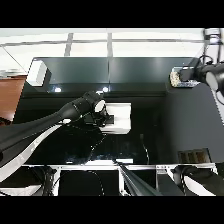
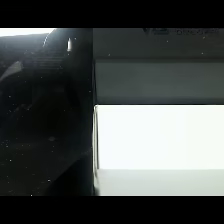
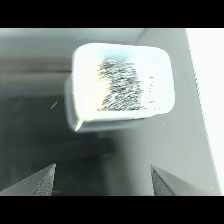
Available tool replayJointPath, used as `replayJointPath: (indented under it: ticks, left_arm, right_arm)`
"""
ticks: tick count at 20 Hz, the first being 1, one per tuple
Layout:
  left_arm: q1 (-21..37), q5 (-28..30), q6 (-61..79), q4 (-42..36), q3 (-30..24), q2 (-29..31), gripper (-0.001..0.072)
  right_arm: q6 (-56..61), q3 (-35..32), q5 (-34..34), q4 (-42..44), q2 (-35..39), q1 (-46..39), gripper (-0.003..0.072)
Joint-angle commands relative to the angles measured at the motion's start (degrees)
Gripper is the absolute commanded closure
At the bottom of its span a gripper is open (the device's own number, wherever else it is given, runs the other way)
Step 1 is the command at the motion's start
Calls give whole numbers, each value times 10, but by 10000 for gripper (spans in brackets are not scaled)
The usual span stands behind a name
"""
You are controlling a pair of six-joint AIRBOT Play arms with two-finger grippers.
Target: Fold the box and place the chain.
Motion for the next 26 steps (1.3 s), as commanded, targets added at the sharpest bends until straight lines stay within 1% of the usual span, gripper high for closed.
replayJointPath:
  ticks: [1,3,4,6,8,9,10,12,13,17,19,20,21,22,23,24,26]
  left_arm:
    - [1,1,0,0,0,0,685]
    - [1,1,0,0,0,0,684]
    - [1,1,0,0,0,0,685]
    - [1,0,10,0,0,0,685]
    - [1,1,10,0,0,0,685]
    - [1,2,10,0,0,0,685]
    - [1,1,10,0,0,0,685]
    - [1,-2,10,0,0,0,685]
    - [1,-3,10,0,0,0,685]
    - [1,-3,10,-1,0,0,685]
    - [1,-3,10,0,0,0,685]
    - [1,-3,10,0,0,0,685]
    - [1,-2,10,0,0,0,685]
    - [1,-1,10,0,0,0,685]
    - [1,-1,10,0,0,0,685]
    - [1,-1,10,0,0,0,685]
    - [1,0,10,0,0,0,685]
  right_arm:
    - [8,14,-137,132,-78,-139,-24]
    - [-68,79,-115,218,-163,-169,-24]
    - [-84,124,-92,251,-212,-180,-24]
    - [-92,227,-17,284,-314,-194,-24]
    - [-115,344,87,317,-414,-212,-22]
    - [-131,396,125,336,-456,-220,-16]
    - [-135,435,146,339,-485,-224,-16]
    - [-136,481,151,339,-521,-229,-15]
    - [-140,493,145,339,-532,-229,-15]
    - [-148,495,129,329,-554,-233,-14]
    - [-148,495,133,317,-559,-238,104]
    - [-148,494,133,318,-560,-240,125]
    - [-148,495,131,318,-559,-240,316]
    - [-148,495,131,323,-559,-239,528]
    - [-148,496,138,332,-556,-239,669]
    - [-149,499,148,335,-552,-239,670]
    - [-194,501,168,335,-526,-237,670]
